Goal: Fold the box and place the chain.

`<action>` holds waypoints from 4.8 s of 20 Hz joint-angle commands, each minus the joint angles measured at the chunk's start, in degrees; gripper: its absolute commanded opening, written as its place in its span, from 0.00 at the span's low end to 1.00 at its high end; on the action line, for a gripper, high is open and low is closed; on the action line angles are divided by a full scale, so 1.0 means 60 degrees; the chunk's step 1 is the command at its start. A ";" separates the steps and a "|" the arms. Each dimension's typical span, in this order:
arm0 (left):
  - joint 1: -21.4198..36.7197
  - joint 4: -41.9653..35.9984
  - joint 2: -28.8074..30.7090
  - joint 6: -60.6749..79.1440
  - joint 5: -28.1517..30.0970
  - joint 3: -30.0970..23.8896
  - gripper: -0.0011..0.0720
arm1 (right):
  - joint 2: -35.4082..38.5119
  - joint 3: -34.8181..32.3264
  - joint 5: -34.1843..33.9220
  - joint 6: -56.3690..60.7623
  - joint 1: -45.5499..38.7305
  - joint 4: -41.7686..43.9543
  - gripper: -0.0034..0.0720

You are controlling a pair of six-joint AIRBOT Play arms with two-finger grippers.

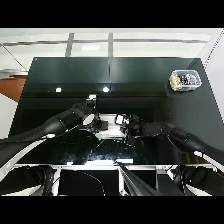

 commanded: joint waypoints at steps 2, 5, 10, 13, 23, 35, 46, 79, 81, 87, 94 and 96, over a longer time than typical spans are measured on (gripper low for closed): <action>0.0004 0.0004 -0.0004 0.0015 -0.0051 -0.0007 0.06 | 0.0882 0.0004 -0.1184 0.2951 -0.1264 -0.0765 0.08; 0.0004 0.0007 -0.0004 0.0015 -0.0051 -0.0007 0.06 | 0.2011 0.0004 -0.3840 0.7020 -0.3738 -0.1253 0.08; 0.0004 0.0007 -0.0004 0.0015 -0.0051 -0.0007 0.06 | 0.2422 -0.0361 -0.5992 0.9406 -0.7388 -0.1282 0.08; -0.0004 0.0007 -0.0004 0.0015 -0.0062 -0.0007 0.06 | 0.2364 -0.1304 -0.5668 1.0276 -0.7788 -0.0929 0.08; 0.0018 0.0015 -0.0051 0.0015 0.0000 -0.0007 0.06 | -0.0153 -0.0882 -0.3971 1.0047 -0.3934 0.1333 0.08; 0.0015 0.0007 -0.0051 0.0055 -0.0015 -0.0007 0.06 | -0.0237 0.0492 -0.5257 1.0051 -0.3588 0.0973 0.72; 0.0015 0.0007 -0.0051 0.0073 -0.0007 -0.0007 0.06 | -0.0240 0.1257 -0.5053 1.0047 -0.2677 0.0652 0.88; 0.0018 0.0011 -0.0051 0.0091 -0.0015 -0.0007 0.06 | -0.1300 0.3712 -0.4590 1.6353 0.0579 -0.5654 0.75; 0.0018 0.0011 -0.0051 0.0091 -0.0018 -0.0007 0.06 | -0.1392 0.3712 -0.4765 1.6517 0.0583 -0.5712 0.73; 0.0018 0.0007 -0.0051 0.0091 -0.0026 -0.0007 0.06 | -0.1610 0.3712 -0.4750 1.6597 0.0772 -0.5792 0.57; 0.0018 0.0011 -0.0051 0.0091 -0.0018 -0.0007 0.06 | -0.1738 0.3712 -0.4768 1.6866 0.0794 -0.5854 0.44; 0.0018 0.0011 -0.0051 0.0091 -0.0018 -0.0007 0.06 | -0.1789 0.3719 -0.4776 1.6943 0.0794 -0.5858 0.44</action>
